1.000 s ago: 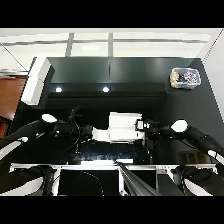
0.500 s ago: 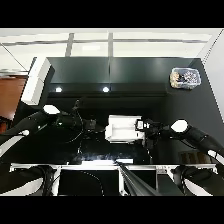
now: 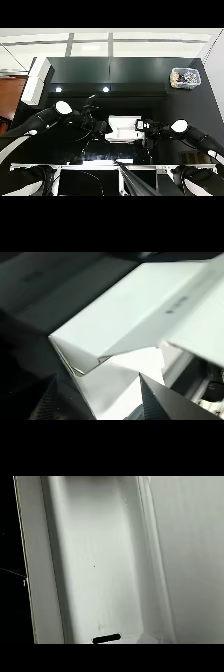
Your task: Fold the box and place the chain.
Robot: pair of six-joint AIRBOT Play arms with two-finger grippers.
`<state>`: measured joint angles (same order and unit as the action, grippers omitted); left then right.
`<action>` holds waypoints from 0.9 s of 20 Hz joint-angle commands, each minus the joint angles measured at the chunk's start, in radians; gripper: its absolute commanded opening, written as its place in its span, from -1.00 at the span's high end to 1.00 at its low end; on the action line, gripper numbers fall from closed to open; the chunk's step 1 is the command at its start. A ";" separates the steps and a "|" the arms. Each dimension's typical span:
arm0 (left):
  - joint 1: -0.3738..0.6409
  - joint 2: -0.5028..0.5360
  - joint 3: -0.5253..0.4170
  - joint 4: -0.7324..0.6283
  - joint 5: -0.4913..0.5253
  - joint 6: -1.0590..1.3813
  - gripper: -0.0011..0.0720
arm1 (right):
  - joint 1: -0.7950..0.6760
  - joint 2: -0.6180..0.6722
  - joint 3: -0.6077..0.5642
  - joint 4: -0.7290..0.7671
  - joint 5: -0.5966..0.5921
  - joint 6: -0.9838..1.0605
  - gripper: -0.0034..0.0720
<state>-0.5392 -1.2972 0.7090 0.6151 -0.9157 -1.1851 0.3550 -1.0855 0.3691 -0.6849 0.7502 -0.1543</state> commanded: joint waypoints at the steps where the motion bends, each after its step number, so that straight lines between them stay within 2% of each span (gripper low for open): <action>1: -0.106 0.001 0.035 0.217 0.076 -0.253 -0.60 | 0.001 0.000 0.000 0.000 -0.013 0.000 -0.35; 7: -0.190 0.000 0.051 0.288 0.134 -0.425 -0.60 | 0.001 0.000 0.000 0.000 -0.014 0.000 -0.35; 11: -0.259 -0.004 0.100 0.565 0.142 -0.702 -0.60 | 0.001 0.000 0.000 0.000 -0.014 0.000 -0.35; 14: -0.302 -0.034 0.161 0.650 0.093 -0.846 -0.55 | 0.001 0.000 0.000 0.000 -0.014 0.000 -0.35; 16: -0.308 -0.058 0.201 0.653 0.068 -0.882 -0.34 | 0.001 0.000 0.000 0.000 -0.014 0.000 -0.35; 18: -0.309 -0.090 0.242 0.654 0.016 -0.893 -0.34 | 0.001 0.000 0.000 0.000 -0.015 0.000 -0.35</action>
